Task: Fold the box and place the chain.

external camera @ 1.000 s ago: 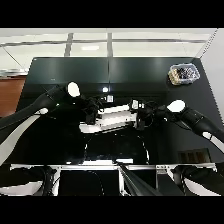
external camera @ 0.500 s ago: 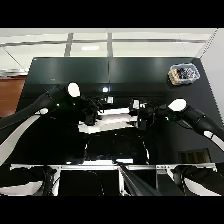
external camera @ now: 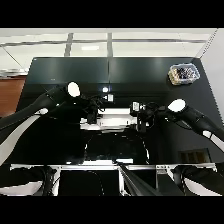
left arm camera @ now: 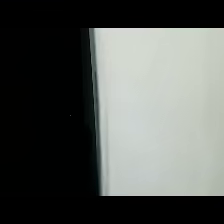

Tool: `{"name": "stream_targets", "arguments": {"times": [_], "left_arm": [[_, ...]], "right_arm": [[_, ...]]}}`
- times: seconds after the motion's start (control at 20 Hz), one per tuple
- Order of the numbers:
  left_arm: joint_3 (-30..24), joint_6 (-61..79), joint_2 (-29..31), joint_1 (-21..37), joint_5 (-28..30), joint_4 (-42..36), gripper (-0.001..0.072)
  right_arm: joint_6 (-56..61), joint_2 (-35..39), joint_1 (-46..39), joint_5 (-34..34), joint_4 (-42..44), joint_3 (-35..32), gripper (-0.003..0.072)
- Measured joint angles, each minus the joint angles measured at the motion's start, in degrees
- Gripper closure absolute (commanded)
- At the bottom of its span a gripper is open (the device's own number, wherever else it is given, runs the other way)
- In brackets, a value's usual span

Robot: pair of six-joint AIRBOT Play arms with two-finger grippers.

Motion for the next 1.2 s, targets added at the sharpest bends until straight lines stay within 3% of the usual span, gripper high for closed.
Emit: {"name": "stream_targets", "arguments": {"times": [1.2], "left_arm": [[0.0,3.1,-1.9,0.3,-2.4,-1.2,0.0682]], "right_arm": [[-2.1,-7.7,2.4,-1.5,-2.0,-0.1,-0.0018]]}}
